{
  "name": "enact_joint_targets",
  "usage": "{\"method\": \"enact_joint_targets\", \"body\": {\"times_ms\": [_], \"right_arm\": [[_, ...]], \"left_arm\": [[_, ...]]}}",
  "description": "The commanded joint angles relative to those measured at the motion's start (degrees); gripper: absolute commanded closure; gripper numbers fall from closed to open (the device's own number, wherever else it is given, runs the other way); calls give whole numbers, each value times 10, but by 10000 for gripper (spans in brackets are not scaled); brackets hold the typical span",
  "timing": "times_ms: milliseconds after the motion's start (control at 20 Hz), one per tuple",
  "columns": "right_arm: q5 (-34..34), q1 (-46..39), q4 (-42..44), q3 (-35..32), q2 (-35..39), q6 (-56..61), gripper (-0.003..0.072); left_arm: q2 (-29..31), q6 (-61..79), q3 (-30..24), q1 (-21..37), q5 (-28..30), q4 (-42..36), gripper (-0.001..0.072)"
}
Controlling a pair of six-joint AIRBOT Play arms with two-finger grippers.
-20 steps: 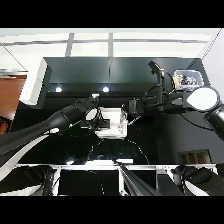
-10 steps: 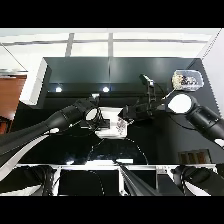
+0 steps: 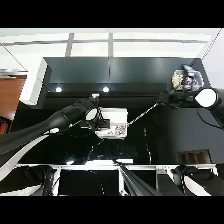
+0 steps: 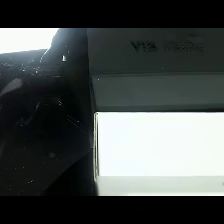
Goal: Fold the box and place the chain.
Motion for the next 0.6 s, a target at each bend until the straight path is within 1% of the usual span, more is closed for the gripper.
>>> {"method": "enact_joint_targets", "body": {"times_ms": [0, 100, 150, 200, 300, 400, 500, 550], "right_arm": [[-113, -73, -182, -31, -43, 140, -27], [-162, -96, -138, -12, -101, 166, -27], [-172, -109, -97, 11, -136, 172, -27], [-170, -118, -62, 39, -174, 172, -26], [-155, -123, -21, 93, -237, 171, -25], [-132, -123, 5, 138, -288, 158, -23], [-103, -123, 11, 171, -319, 124, -20], [-96, -123, 11, 182, -324, 107, 119]], "left_arm": [[0, 0, 0, 0, 0, 0, 678], [0, 0, 0, 0, 0, 0, 679], [0, 0, 0, 0, 0, 0, 678], [0, 0, 0, 0, 0, 0, 679], [0, 0, 0, 0, 0, 0, 679], [0, 0, 0, 0, 0, 0, 679], [0, 0, 0, 0, 0, 0, 678], [0, 0, 0, 0, 0, 0, 678]]}}
